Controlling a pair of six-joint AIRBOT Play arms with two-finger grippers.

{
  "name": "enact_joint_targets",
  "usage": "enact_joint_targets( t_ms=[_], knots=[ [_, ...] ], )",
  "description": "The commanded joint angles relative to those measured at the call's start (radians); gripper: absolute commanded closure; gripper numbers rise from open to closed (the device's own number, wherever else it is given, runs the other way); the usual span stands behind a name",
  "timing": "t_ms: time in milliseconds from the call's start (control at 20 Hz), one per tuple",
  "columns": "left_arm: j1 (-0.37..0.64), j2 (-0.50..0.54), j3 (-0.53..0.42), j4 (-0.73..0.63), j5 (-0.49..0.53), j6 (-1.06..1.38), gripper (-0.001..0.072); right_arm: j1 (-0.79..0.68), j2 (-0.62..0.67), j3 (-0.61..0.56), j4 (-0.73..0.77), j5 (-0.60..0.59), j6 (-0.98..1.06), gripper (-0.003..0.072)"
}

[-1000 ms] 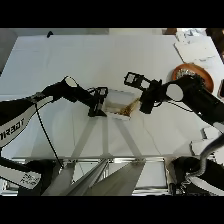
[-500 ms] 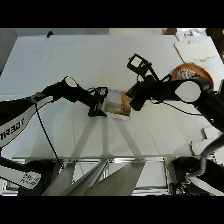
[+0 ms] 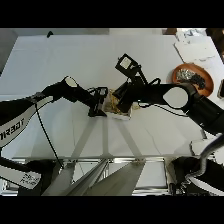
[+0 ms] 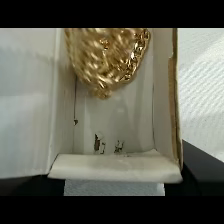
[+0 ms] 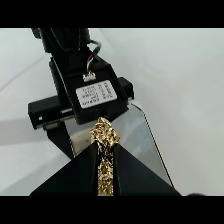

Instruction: Fold the box and place the chain.

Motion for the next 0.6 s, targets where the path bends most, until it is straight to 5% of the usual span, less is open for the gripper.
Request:
enact_joint_targets(
  t_ms=[0, 550],
  knots=[
    [0.000, 0.000, 0.001, 0.000, 0.000, 0.000, 0.0617, 0.022, -0.020, 0.001, 0.027, -0.092, 0.001, 0.0677],
    [0.000, 0.000, 0.001, 0.000, 0.000, 0.000, 0.0617, 0.022, -0.056, 0.001, -0.024, -0.130, 0.066, 0.0678]
  ],
)
